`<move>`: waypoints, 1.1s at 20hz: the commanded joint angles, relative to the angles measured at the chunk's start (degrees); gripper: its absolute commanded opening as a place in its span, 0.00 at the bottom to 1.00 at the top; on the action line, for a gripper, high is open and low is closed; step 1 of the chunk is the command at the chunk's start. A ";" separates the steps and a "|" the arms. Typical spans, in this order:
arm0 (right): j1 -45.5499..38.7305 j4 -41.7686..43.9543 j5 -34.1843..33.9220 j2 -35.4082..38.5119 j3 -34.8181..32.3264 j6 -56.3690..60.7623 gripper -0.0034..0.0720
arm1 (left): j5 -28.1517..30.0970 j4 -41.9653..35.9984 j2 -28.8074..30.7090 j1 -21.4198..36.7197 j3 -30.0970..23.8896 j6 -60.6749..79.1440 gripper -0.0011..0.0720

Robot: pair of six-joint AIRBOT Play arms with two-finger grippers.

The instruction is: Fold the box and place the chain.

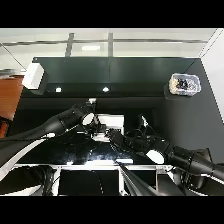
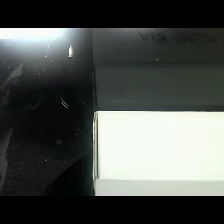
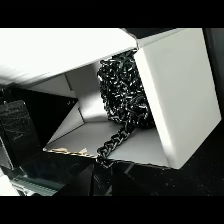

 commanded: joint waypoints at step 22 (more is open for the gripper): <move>-0.72 -4.22 1.29 0.11 0.04 0.11 0.22 | -0.11 0.09 -0.02 0.02 -0.02 0.04 0.06</move>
